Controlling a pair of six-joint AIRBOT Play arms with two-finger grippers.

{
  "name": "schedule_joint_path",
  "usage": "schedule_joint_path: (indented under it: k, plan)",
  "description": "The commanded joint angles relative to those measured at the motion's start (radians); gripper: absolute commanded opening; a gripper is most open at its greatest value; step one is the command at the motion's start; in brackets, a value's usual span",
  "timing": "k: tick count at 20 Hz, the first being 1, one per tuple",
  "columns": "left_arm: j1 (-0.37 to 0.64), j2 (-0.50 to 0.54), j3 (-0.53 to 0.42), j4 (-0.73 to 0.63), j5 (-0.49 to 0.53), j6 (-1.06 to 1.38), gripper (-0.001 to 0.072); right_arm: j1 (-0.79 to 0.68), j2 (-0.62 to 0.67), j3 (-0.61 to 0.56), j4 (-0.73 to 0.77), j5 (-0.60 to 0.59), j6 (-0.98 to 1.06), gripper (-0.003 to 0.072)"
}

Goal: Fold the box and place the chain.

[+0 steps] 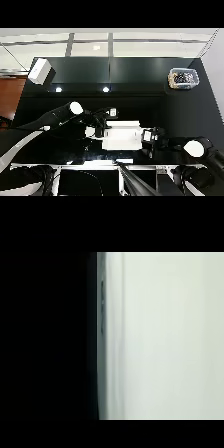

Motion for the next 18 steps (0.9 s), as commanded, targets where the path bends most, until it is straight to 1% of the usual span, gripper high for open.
schedule_joint_path:
  k: [1, 3, 7, 10, 13, 14, 16, 18]
  plan:
    - [-0.002, -0.001, 0.000, 0.004, 0.000, -0.001, 0.0026, 0.073, -0.062, 0.000, 0.019, -0.034, -0.036, 0.0713]
    - [-0.002, -0.001, 0.000, 0.004, 0.000, -0.001, 0.0026, 0.096, -0.064, 0.000, 0.019, -0.082, -0.036, 0.0713]
    - [-0.002, -0.001, 0.000, 0.004, 0.003, -0.001, 0.0026, 0.096, -0.065, 0.000, 0.022, -0.085, -0.038, 0.0713]
    - [-0.002, -0.001, 0.000, 0.004, 0.005, -0.001, 0.0026, 0.097, -0.100, 0.000, 0.040, -0.103, -0.047, 0.0713]
    - [-0.002, -0.001, 0.000, 0.004, 0.004, -0.001, 0.0026, 0.096, -0.121, 0.000, 0.134, -0.224, -0.068, 0.0713]
    - [-0.002, -0.001, 0.000, 0.004, 0.005, -0.001, 0.0026, 0.096, -0.121, 0.005, 0.134, -0.253, -0.068, 0.0713]
    - [-0.002, -0.001, 0.000, 0.004, 0.005, -0.001, 0.0026, 0.094, -0.121, 0.036, 0.079, -0.253, -0.042, 0.0713]
    - [-0.002, -0.001, 0.000, 0.004, 0.004, -0.001, 0.0026, 0.094, -0.121, 0.090, 0.017, -0.195, -0.026, 0.0713]
